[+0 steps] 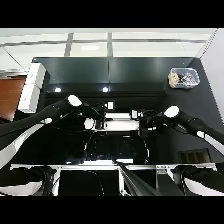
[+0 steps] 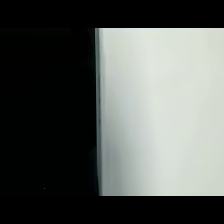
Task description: Fold the box and place the chain.
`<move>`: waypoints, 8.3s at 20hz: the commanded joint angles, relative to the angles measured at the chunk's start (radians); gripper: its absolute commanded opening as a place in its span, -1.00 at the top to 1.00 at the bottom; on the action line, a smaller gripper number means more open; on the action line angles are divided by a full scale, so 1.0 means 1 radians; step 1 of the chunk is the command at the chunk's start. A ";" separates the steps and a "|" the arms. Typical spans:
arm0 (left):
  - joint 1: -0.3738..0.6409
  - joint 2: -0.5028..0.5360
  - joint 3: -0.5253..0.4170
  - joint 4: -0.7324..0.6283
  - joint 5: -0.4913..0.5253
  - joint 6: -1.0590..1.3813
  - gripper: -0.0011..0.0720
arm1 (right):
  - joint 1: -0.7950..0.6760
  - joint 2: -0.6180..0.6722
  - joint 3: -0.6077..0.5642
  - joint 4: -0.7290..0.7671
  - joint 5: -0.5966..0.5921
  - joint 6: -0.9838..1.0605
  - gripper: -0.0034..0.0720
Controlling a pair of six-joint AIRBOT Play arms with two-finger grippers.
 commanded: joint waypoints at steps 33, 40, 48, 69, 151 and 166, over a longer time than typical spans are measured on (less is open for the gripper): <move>0.000 -0.001 0.001 -0.001 0.000 -0.001 0.90 | -0.020 0.002 -0.003 -0.016 -0.006 0.031 -0.24; 0.006 0.025 0.001 0.001 0.029 -0.091 -0.30 | -0.020 0.002 -0.003 -0.015 -0.007 0.031 0.44; 0.142 0.286 0.001 0.295 -0.065 -0.565 -0.78 | -0.020 0.002 -0.003 -0.015 -0.006 0.031 0.44; 0.150 0.354 -0.261 -0.140 -0.221 -0.931 0.91 | -0.020 0.002 -0.003 -0.015 -0.006 0.031 0.44; 0.051 0.239 -0.238 0.006 0.032 0.013 -0.21 | -0.020 0.002 -0.003 -0.014 -0.006 0.031 0.44; 0.018 0.217 -0.238 -0.043 0.049 0.007 0.54 | -0.020 0.002 -0.003 -0.014 -0.006 0.031 0.44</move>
